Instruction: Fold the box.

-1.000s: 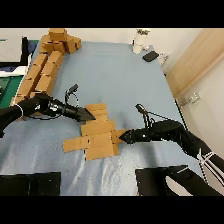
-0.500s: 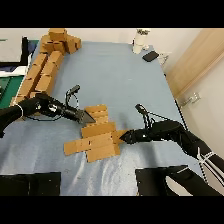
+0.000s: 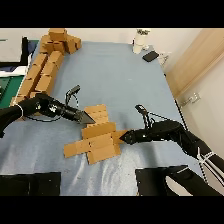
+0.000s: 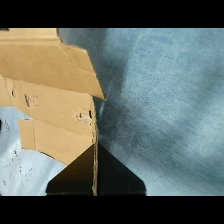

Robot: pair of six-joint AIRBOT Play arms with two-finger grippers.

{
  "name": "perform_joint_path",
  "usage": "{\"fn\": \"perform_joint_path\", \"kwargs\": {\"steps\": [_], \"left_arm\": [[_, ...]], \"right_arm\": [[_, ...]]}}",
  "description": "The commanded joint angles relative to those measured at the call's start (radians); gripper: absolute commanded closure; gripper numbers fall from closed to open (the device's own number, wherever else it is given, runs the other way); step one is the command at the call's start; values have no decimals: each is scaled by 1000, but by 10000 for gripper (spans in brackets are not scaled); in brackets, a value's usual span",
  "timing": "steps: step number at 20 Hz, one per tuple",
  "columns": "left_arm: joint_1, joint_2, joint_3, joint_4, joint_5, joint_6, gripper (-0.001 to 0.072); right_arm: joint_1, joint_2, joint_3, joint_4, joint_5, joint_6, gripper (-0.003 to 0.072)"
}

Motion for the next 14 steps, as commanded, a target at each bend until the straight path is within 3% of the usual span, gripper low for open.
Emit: {"fn": "perform_joint_path", "kwargs": {"steps": [1,3,4,5,6,9,10,11,12,14], "left_arm": [[1,-1,0,2,-24,14,698],[1,0,5,0,-41,40,699],[0,0,11,-5,-43,55,700],[-5,2,20,-11,-42,77,701],[-15,5,38,-13,-37,104,700],[-63,26,81,-13,45,190,700],[-85,35,85,-11,82,222,700],[-108,39,85,-11,109,244,700],[-129,39,85,-11,118,261,700],[-170,39,85,14,124,307,700]], "right_arm": [[0,0,0,0,-2,0,683],[0,0,0,0,0,0,656],[-2,0,1,0,8,1,437],[-8,0,8,-2,20,23,161],[-23,0,31,-14,24,66,82],[-81,0,160,-136,14,207,96],[-93,0,211,-179,5,235,179],[-102,0,258,-208,-6,256,330],[-107,0,295,-222,-6,266,403],[-108,0,351,-227,13,287,417]]}}
